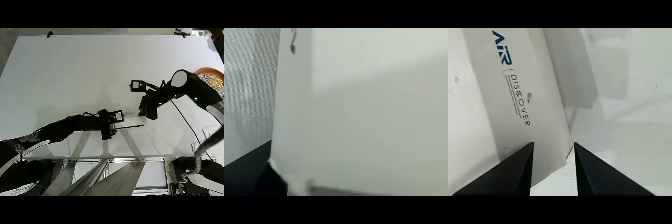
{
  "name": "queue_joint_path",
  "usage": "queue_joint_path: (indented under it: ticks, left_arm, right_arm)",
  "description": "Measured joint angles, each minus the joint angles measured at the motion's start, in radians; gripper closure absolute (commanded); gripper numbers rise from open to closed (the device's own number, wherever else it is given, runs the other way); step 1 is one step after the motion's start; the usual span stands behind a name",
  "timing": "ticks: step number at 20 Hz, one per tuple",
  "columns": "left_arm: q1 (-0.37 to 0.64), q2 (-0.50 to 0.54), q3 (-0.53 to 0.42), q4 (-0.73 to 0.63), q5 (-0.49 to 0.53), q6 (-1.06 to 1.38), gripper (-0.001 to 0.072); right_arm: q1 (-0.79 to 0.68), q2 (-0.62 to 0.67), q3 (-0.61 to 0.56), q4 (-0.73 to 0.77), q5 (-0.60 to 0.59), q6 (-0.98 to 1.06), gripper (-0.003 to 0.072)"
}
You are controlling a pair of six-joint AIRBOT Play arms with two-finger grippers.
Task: Fold the box and place the chain.
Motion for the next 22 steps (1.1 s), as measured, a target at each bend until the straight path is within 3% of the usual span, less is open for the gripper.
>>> queue_joint_path:
  ticks: [13, 22]
  left_arm:
    - [0.0, 0.0, 0.0, 0.0, 0.0, 0.0, 0.0452]
    - [0.0, 0.0, 0.0, 0.0, 0.0, -0.001, 0.0452]
  right_arm:
    - [0.246, 0.135, -0.044, -0.149, -0.056, 0.042, 0.038]
    - [0.315, 0.165, -0.132, -0.182, -0.196, 0.092, 0.0348]
